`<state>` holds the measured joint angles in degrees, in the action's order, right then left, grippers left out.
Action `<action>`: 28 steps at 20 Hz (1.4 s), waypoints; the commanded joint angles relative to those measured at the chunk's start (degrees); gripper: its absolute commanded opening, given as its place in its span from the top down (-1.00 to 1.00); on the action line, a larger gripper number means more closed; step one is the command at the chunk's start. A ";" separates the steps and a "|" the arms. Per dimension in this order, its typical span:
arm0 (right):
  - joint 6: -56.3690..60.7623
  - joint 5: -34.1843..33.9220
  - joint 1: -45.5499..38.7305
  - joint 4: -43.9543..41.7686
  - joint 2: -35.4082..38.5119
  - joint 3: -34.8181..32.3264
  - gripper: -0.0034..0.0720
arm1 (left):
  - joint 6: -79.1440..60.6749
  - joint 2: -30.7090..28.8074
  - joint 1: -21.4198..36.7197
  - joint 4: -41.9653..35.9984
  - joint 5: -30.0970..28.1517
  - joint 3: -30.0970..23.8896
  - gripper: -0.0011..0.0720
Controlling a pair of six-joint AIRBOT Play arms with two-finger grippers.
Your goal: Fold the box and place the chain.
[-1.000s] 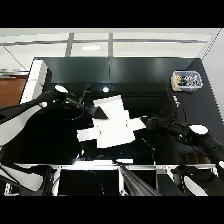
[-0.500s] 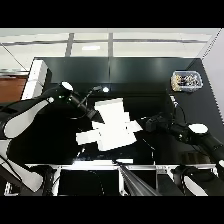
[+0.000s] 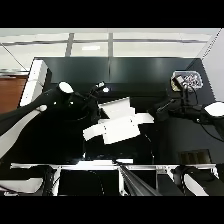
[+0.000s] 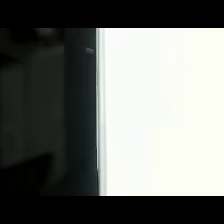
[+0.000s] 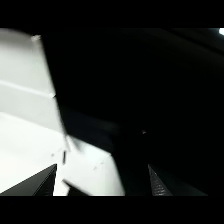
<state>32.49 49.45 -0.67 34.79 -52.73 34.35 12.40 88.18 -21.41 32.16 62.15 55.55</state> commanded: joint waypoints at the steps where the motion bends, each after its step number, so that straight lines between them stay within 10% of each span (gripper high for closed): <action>1: 0.46 -3.48 -0.55 -1.51 -0.09 1.77 -0.73 | -17.57 -5.97 -2.71 -1.36 -10.71 -5.79 0.90; 15: -24.63 2.86 17.84 17.46 -6.12 -0.35 -0.94 | -18.01 -5.42 -8.24 7.91 -19.54 -6.03 0.90; 28: -27.43 -4.57 24.83 12.35 -10.34 -4.83 -0.94 | -18.01 -3.61 -8.22 7.87 -17.49 -5.95 0.90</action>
<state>5.93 47.27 23.51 50.46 -62.41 30.26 -5.56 84.51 -29.65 39.81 44.12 49.56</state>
